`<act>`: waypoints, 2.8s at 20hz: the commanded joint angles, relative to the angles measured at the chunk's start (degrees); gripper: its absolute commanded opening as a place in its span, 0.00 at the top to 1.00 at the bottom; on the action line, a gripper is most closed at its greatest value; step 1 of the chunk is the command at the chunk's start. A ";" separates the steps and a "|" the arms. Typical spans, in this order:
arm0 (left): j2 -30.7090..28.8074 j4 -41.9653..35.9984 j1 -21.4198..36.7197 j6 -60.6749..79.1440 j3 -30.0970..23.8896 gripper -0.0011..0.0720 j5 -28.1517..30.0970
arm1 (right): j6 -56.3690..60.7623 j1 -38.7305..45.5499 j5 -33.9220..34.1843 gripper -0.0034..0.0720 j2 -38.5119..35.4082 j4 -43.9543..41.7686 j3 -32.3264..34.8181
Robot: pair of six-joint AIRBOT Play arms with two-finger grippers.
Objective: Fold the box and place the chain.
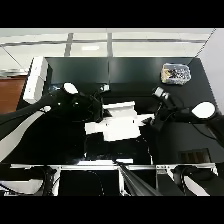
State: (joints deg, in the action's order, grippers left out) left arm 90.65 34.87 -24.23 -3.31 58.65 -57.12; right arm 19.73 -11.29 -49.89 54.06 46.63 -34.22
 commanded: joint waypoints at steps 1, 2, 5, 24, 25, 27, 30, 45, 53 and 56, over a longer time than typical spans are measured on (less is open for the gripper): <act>-0.42 5.57 -0.50 4.46 -0.61 0.95 5.55 | -5.55 -5.86 2.54 0.02 1.31 6.05 1.33; -0.28 5.79 -0.50 4.44 -0.61 0.95 5.49 | -8.41 -7.17 2.32 0.02 1.66 7.15 1.70; -0.15 5.81 -0.61 4.68 -0.59 0.95 5.51 | -11.21 -10.08 0.15 0.03 3.80 10.88 1.75; -0.20 4.96 -0.61 4.61 -0.59 0.95 5.44 | -20.76 -10.64 13.75 0.03 10.23 -5.14 -3.56; -0.20 4.96 -0.61 4.61 -0.59 0.95 5.44 | -22.67 -9.77 13.73 0.03 10.40 -7.74 -3.58; -0.20 4.96 -0.61 4.61 -0.59 0.95 5.44 | -23.30 -7.85 13.68 0.03 10.88 -9.14 -3.58; -0.20 4.96 -0.61 4.61 -0.59 0.95 5.44 | -29.22 -6.14 10.14 0.03 13.18 -12.55 -3.56; -0.20 4.94 -0.61 4.61 -0.59 0.95 5.51 | -36.65 -5.66 2.49 0.03 23.85 -19.47 -7.15; -0.20 4.94 -0.61 4.61 -0.59 0.95 5.51 | -36.68 -5.62 3.61 0.03 25.79 -15.02 -6.45; -0.20 4.94 -0.61 4.61 -0.59 0.95 5.51 | -36.74 -5.88 4.02 0.03 26.18 -15.06 -6.49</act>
State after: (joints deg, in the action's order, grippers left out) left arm 90.43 39.81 -24.82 1.32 58.08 -51.72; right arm -16.97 -17.04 -46.41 79.88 30.70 -40.75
